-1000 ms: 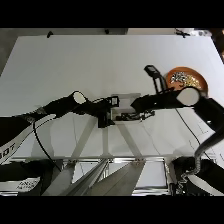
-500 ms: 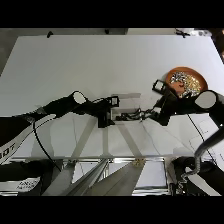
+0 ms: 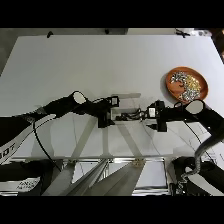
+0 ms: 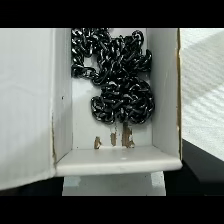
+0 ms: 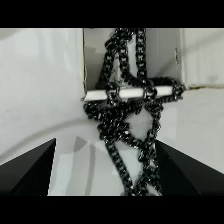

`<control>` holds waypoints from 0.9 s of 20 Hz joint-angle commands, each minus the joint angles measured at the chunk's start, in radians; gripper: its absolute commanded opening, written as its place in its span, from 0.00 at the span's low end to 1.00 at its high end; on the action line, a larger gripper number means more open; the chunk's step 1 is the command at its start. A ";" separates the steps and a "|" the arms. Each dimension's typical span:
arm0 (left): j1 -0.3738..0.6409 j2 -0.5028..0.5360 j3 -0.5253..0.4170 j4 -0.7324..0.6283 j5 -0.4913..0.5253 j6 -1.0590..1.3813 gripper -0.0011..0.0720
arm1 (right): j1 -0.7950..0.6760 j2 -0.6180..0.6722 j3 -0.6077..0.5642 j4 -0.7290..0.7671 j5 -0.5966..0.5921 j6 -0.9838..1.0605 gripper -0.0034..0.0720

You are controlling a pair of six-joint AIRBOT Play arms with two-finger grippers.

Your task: Fold the box and place the chain.

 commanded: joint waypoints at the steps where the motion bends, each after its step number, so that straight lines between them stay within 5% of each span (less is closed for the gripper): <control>1: 0.000 0.000 0.000 0.000 0.000 0.000 0.25 | -0.001 -0.050 -0.005 0.075 -0.055 -0.082 0.97; 11: 0.000 0.000 0.000 0.000 0.000 0.000 0.25 | -0.001 -0.136 -0.005 0.087 -0.122 -0.080 0.90; 18: 0.000 0.000 0.000 0.000 0.000 0.000 0.25 | -0.001 -0.136 -0.005 0.116 -0.111 -0.073 0.50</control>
